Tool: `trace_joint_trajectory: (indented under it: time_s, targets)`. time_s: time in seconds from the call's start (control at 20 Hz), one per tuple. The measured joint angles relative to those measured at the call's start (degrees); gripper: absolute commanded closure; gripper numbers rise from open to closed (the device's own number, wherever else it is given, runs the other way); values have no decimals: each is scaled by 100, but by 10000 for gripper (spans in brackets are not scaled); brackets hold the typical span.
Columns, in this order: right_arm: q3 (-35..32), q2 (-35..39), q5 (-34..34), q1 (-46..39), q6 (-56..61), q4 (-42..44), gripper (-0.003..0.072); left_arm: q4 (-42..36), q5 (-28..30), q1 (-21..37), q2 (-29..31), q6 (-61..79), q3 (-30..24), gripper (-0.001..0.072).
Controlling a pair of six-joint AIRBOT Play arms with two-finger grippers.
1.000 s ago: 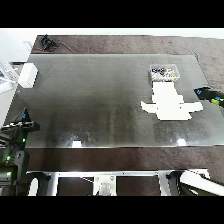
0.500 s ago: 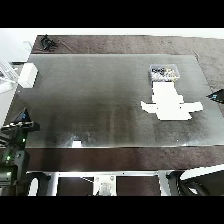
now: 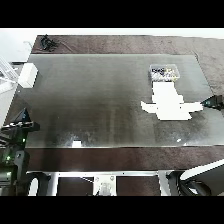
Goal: Fold the box and place the chain.
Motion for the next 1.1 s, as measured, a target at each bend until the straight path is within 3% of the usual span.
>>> trace_joint_trajectory:
  time_s: [0.2, 0.25, 0.3, 0.55, 0.65, 0.75, 0.85, 0.9, 1.1]
  targets:
    - [-173, -98, 46, 98, -90, 2, 109, 0, -2, 0, 0, 0, 0, 688]
    - [-203, -111, 59, 122, -111, 28, 148, 0, -2, 0, 0, 2, 0, 688]
    - [-227, -120, 98, 140, -122, 79, 234, 0, -2, 0, 0, 2, 0, 687]
    - [-310, -140, 308, 208, -164, 461, 273, 0, 0, 0, 0, 2, 0, 688]
    - [-385, -140, 352, 254, -170, 544, 342, 0, -2, -2, 0, 0, 0, 688]
    - [-507, -144, 382, 310, -177, 577, 352, 0, -2, 0, 0, 2, 0, 687]
    - [-638, -144, 391, 378, -236, 603, 485, 0, -2, -2, 0, 2, 0, 688]
    - [-686, -144, 393, 411, -284, 605, 671, 0, 0, -2, 0, 2, 0, 687]
    - [-782, -138, 487, 520, -428, 717, 685, 0, -2, 0, 0, 2, 0, 688]
